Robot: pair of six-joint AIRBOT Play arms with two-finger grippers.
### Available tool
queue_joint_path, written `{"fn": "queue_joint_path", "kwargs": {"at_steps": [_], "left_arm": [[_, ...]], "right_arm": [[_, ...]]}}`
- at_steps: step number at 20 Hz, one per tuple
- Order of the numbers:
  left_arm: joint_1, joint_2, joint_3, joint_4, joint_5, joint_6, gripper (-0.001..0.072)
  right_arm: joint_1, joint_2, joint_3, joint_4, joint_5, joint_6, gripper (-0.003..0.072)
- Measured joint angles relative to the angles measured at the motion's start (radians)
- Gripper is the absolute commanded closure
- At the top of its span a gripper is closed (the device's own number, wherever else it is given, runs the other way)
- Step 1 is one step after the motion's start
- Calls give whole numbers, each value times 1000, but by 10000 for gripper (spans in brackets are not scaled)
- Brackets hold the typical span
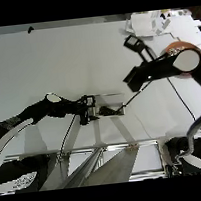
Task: Fold the box and place the chain.
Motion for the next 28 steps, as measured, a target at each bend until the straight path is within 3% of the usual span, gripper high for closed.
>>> {"fn": "queue_joint_path", "kwargs": {"at_steps": [1,3,4,9,12,14,28], "left_arm": [[0,0,0,0,0,0,560],[0,0,0,0,0,0,560],[0,0,0,0,0,0,560],[0,0,0,0,0,0,560],[0,0,0,0,0,0,560],[0,0,0,0,0,0,560],[0,0,0,0,0,0,560]], "right_arm": [[-48,-14,11,-50,12,37,589],[-125,-55,24,-113,40,95,314],[-154,-80,28,-134,52,123,292],[-218,-247,36,-185,84,256,296],[-227,-336,37,-198,108,310,360],[-227,-369,32,-202,113,329,360],[-142,-422,-6,-251,48,431,419]]}}
